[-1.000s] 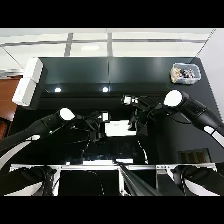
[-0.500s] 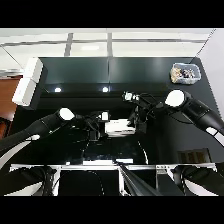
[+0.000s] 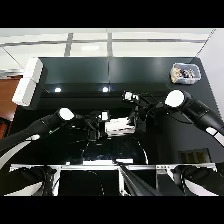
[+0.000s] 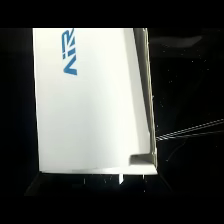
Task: Fold the box and place the chain.
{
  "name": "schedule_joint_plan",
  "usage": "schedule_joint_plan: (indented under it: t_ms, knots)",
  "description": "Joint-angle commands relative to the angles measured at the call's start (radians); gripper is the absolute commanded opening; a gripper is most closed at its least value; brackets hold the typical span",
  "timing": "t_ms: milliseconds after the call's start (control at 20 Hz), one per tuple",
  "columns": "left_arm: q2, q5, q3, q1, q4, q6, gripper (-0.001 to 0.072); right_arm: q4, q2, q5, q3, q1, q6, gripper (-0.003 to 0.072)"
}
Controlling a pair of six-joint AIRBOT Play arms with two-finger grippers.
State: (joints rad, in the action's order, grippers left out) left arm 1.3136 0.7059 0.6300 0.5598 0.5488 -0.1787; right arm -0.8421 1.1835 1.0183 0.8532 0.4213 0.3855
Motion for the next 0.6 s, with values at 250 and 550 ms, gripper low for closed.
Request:
schedule_joint_plan:
  t_ms: [250, 550]
  knots:
    - [0.000, 0.002, 0.001, 0.001, -0.016, -0.001, 0.0398, 0.004, 0.002, 0.006, 0.000, 0.020, 0.001, 0.0238]
    - [0.000, 0.001, 0.001, 0.001, -0.015, -0.001, 0.0398, 0.024, 0.002, -0.009, 0.000, 0.042, 0.003, 0.0238]
